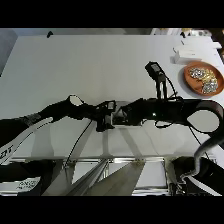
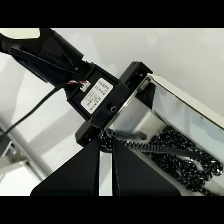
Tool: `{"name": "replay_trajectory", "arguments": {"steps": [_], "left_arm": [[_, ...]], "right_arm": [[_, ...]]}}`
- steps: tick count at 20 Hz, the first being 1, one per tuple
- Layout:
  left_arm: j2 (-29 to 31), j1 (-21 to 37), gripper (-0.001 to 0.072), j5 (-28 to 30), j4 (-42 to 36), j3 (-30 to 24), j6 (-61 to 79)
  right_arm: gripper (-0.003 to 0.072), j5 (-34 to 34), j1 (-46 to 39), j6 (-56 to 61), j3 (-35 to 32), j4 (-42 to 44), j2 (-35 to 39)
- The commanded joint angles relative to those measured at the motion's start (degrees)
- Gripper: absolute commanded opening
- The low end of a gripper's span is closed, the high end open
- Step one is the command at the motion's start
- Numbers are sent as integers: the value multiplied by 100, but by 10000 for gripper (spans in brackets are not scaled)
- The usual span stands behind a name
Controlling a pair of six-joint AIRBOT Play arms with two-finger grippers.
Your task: Fold the box and place the chain.
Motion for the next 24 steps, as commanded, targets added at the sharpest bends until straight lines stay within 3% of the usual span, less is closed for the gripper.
{"name": "replay_trajectory", "arguments": {"steps": [1,4,7,8,13,15,18,19,21,24], "left_arm": [[4,0,271,2,2,0,0],[4,0,271,0,0,0,2],[4,0,271,0,2,0,2],[4,0,271,2,0,0,2],[4,0,271,2,2,0,2],[4,0,271,0,2,0,2],[4,0,271,0,2,0,2],[4,0,271,0,2,0,2],[4,0,271,0,2,0,2],[4,0,271,2,0,0,2]], "right_arm": [[18,-146,13,26,-197,-66,-63],[21,-81,13,24,-330,-136,-411],[217,-33,11,24,-343,-236,-767],[245,2,-33,24,-341,-251,-767],[218,1368,-1154,42,-50,-398,-529],[170,1937,-1720,254,-46,-992,-437],[183,2579,-2243,743,-57,-2319,-437],[188,2638,-2319,828,-59,-2603,-459],[275,2492,-2374,839,-114,-2769,-518],[278,2166,-2374,997,-302,-2769,-693]]}}
